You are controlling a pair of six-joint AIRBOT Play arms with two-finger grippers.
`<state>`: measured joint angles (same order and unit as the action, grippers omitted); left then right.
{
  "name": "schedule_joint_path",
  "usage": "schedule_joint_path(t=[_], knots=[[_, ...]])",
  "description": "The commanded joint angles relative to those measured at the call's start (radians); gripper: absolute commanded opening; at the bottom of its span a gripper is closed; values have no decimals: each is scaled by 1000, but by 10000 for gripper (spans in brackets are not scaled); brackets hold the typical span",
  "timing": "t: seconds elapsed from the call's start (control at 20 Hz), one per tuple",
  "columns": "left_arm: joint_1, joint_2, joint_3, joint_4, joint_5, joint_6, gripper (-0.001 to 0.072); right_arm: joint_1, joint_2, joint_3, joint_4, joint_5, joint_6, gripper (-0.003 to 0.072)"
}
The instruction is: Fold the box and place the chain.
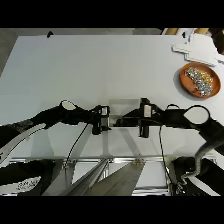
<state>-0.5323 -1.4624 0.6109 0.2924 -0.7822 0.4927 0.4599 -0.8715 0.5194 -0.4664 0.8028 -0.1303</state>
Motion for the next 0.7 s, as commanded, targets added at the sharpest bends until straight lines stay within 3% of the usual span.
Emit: schedule_joint_path(t=[0.0, 0.2, 0.3, 0.4, 0.5, 0.6, 0.65], knots=[[1, 1, 0, 0, 0, 0, 48, 59, -78, -9, 6, -96, -9, 20], [1, 1, 0, 0, 0, 0, 48, 114, -132, -4, 100, -224, -10, 24], [1, 1, 0, 0, 0, 0, 48, 127, -147, 3, 98, -227, -9, 140], [1, 1, 0, 0, 0, 0, 48, 126, -148, 6, 90, -232, -8, 186], [1, 1, 0, 0, 0, 0, 48, 126, -148, 48, -35, -187, 53, 186], [1, 1, 0, 0, 0, 0, 48, 126, -151, 156, -272, -66, 218, 170], [1, 1, 0, 0, 0, 0, 48, 125, -157, 226, -421, 3, 322, 110]])
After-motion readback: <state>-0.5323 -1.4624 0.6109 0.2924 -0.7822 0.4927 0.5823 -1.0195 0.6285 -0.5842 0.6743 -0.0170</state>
